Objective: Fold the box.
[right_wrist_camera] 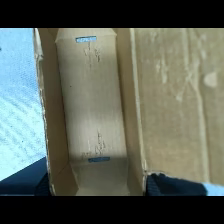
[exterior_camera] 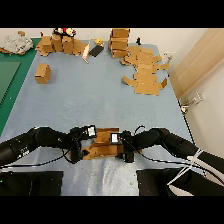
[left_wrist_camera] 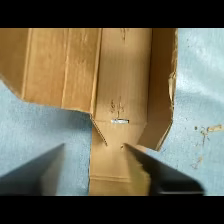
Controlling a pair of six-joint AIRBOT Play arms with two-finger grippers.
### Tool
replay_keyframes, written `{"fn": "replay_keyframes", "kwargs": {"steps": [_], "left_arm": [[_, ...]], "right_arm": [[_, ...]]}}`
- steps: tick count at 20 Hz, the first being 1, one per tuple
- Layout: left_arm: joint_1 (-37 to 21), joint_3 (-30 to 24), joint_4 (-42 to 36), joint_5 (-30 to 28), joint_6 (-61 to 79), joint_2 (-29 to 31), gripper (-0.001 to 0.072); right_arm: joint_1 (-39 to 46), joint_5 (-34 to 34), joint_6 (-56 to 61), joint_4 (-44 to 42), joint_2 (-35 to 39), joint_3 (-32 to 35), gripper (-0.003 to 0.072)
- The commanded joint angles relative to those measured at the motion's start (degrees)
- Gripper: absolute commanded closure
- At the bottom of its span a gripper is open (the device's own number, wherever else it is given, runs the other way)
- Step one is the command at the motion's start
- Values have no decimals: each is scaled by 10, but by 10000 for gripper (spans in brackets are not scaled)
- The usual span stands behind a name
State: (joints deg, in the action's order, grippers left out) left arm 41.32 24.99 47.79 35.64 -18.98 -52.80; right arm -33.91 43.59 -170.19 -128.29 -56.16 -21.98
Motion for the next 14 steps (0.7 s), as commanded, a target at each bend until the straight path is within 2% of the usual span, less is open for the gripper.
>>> {"fn": "replay_keyframes", "kwargs": {"steps": [1, 4, 7, 14], "left_arm": [[-6, 1, 7, 45, 1, 19, 50], [-5, 1, -16, 80, 2, 26, 49], [7, 1, -15, 78, 1, 24, 50], [30, 1, -20, 24, 1, -3, 50]], "right_arm": [[0, 0, 0, 0, 1, 0, 91], [0, 0, 0, 0, 1, 0, 91], [0, 0, 0, 0, 0, 0, 91], [0, 0, 0, 0, 1, 0, 91]]}}
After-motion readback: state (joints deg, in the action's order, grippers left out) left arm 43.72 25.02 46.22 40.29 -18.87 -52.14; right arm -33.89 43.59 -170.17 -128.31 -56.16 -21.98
